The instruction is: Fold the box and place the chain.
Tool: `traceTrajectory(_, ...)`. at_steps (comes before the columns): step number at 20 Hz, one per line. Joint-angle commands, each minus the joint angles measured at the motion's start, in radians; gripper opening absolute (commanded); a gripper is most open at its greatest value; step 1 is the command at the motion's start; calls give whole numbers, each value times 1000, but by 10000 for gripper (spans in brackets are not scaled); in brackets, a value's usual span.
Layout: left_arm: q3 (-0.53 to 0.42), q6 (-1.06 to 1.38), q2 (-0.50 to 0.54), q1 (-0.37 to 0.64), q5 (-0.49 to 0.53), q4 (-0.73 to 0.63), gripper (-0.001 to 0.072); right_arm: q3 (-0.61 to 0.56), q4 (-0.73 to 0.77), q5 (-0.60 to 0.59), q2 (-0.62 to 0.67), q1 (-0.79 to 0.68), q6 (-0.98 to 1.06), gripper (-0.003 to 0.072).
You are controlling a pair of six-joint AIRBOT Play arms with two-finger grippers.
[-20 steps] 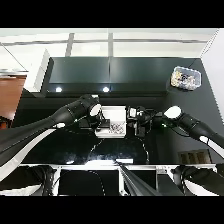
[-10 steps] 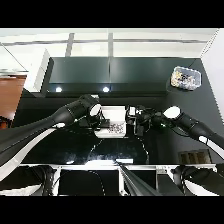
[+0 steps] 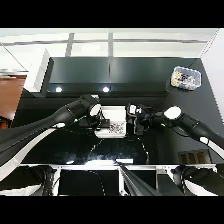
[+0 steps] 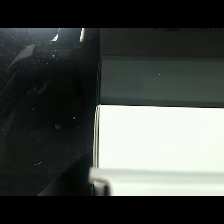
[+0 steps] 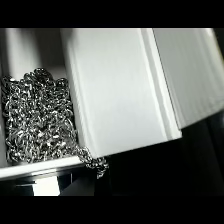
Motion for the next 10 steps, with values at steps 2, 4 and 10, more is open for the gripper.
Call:
traceTrajectory(2,1,0,0,-1,0,1,33,0,-127,-24,47,-15,146,12)
traceTrajectory(4,1,0,0,-1,0,0,33,0,-130,-24,87,-31,196,11)
traceTrajectory(10,1,0,0,-1,0,0,32,8,-130,46,268,-59,461,11)
